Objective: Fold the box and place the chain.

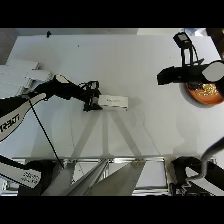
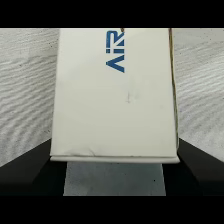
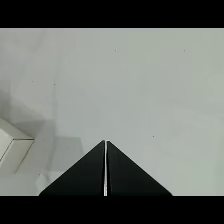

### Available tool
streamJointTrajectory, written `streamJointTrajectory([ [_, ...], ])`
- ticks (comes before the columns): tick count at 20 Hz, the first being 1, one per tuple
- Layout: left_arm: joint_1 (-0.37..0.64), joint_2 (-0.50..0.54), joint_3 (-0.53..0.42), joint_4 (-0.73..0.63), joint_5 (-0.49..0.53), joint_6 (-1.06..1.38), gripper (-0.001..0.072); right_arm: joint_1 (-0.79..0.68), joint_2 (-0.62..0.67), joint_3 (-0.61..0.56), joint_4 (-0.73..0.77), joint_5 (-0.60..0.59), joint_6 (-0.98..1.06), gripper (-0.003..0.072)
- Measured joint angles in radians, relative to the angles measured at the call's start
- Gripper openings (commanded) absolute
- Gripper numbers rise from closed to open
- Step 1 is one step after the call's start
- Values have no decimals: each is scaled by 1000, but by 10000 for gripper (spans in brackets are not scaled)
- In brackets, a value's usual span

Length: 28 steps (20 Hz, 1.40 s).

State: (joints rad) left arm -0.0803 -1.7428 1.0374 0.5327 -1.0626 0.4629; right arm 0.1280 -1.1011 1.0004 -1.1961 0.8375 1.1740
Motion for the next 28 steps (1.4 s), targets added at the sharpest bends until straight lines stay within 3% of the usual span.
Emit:
streamJointTrajectory([
  [1,0,0,0,0,0,0,9,0,0,0,0,0,0,13],
  [7,0,13,0,2,-21,0,5,0,0,0,0,0,0,13],
  [16,6,155,0,0,-27,-161,2,0,0,0,0,0,0,13],
  [28,39,374,0,5,155,-342,0,0,0,0,0,0,0,13],
])
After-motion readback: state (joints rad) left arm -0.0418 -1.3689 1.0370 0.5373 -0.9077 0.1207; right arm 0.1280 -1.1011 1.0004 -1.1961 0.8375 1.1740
